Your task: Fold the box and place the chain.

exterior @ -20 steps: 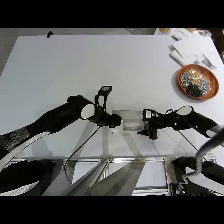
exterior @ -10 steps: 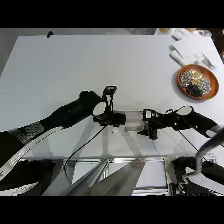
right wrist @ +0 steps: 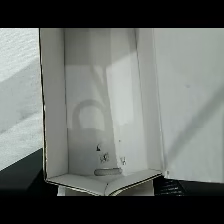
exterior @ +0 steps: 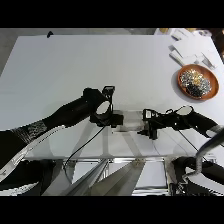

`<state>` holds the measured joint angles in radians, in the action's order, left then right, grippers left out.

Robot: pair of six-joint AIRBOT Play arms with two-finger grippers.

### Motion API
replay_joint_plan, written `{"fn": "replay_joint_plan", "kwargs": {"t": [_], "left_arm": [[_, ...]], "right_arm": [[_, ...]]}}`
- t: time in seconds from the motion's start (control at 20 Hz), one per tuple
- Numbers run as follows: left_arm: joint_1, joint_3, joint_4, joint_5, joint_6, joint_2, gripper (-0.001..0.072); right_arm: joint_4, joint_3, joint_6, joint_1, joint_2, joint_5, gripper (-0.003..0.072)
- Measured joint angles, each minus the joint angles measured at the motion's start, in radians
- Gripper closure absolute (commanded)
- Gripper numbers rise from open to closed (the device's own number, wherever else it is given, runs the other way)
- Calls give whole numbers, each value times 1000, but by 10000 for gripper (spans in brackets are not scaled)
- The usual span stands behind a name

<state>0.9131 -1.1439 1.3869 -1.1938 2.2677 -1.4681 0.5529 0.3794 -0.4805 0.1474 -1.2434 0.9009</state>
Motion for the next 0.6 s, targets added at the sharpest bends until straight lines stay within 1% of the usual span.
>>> {"fn": "replay_joint_plan", "kwargs": {"t": [0.3,0.5,0.6], "left_arm": [[14,-55,12,-60,16,-18,357],[34,-84,29,-63,54,-60,381],[45,-90,47,-58,83,-86,381]], "right_arm": [[0,0,0,0,0,0,290],[0,0,0,0,0,0,290],[0,0,0,0,0,0,290]]}}
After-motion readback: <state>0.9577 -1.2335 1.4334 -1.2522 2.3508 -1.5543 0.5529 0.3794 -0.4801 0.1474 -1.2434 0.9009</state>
